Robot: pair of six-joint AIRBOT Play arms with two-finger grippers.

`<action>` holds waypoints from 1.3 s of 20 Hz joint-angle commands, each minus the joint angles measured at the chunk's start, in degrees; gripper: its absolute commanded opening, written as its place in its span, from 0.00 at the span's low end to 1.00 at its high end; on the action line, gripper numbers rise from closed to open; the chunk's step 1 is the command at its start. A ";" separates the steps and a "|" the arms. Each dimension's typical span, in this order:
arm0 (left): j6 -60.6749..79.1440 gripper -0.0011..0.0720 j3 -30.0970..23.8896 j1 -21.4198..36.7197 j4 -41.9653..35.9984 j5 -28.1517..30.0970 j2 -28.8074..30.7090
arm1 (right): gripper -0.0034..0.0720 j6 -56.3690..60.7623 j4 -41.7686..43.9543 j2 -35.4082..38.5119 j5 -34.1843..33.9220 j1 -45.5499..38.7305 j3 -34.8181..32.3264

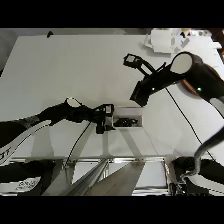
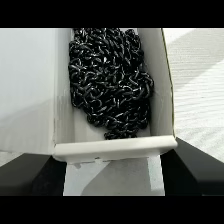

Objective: Fold the box and place the chain.

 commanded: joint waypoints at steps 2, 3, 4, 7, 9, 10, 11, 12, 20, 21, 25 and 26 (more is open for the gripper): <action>0.02 0.11 0.02 0.02 0.02 0.00 0.04 | 0.24 -5.77 1.97 -5.11 0.39 -0.15 -0.07; 0.02 0.11 0.02 0.02 0.02 0.00 0.04 | 0.21 -7.76 2.03 -4.81 0.35 -0.04 -0.11; 0.02 0.11 0.04 0.02 0.00 0.00 0.04 | 0.15 -9.31 1.99 -4.52 0.33 0.24 -0.13; 0.02 0.11 0.02 0.02 0.02 0.00 0.04 | 0.15 -12.35 4.09 -4.31 -1.07 1.44 -2.38; 0.02 0.11 0.02 0.02 0.02 0.00 0.04 | 0.15 -13.77 4.26 -4.31 -1.42 2.82 -4.90; 0.02 0.11 0.02 0.02 0.02 0.00 0.04 | 0.15 -13.73 4.24 -4.31 -1.33 3.45 -5.84; 0.02 0.11 0.02 0.02 0.02 0.00 0.04 | 0.15 -13.68 4.26 -4.24 -1.29 3.96 -6.60; 0.02 0.11 0.02 0.02 0.02 0.00 0.04 | 0.15 -13.68 4.31 -3.89 -1.27 4.31 -7.23; 0.02 0.11 0.02 0.02 0.02 0.00 0.04 | 0.31 -23.78 8.24 7.43 -5.57 4.85 -18.40; 0.02 0.11 0.02 0.02 0.00 0.00 0.04 | 0.32 -24.39 8.63 8.22 -6.60 5.20 -19.80; 0.02 0.11 0.02 0.02 0.00 0.00 0.04 | 0.42 -24.35 8.70 8.68 -8.92 8.09 -20.94; 0.02 0.11 0.02 0.02 0.00 0.00 0.04 | 0.42 -24.37 8.68 8.68 -9.94 8.76 -20.94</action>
